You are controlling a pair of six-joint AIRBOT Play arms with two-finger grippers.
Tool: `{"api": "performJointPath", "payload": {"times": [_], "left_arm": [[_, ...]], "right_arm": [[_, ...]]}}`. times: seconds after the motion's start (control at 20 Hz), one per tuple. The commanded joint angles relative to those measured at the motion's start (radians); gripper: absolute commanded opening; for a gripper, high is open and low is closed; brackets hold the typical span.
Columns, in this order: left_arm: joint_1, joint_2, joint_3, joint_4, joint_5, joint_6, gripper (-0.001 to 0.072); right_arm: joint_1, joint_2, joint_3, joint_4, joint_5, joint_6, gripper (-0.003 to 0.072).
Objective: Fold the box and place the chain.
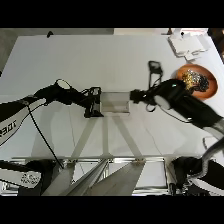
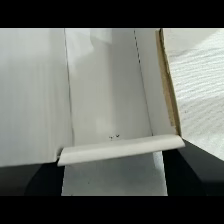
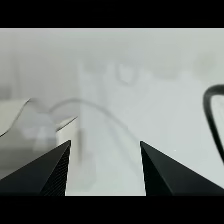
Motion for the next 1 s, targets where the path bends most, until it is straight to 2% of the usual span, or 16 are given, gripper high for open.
{"api": "performJointPath", "payload": {"times": [0.0,0.2,0.5,0.75,0.95], "left_arm": [[0.000,0.000,0.000,0.000,0.000,0.000,0.0015],[0.000,0.000,0.000,0.000,0.001,0.000,0.0015],[0.000,0.000,0.000,0.000,0.000,0.000,0.0015],[0.000,0.000,0.000,0.000,0.001,0.000,0.0015],[0.000,0.000,0.000,0.000,0.001,0.000,0.0015]], "right_arm": [[-0.154,0.110,0.000,-0.092,0.067,-0.072,0.0475],[-0.407,0.114,0.000,-0.085,0.050,-0.308,0.0477],[-0.694,0.045,0.000,0.122,-0.177,-0.477,0.0478],[-0.776,-0.132,0.004,0.134,-0.384,-0.521,0.0477],[-0.814,-0.356,0.113,0.116,-0.406,-0.520,0.0479]]}}
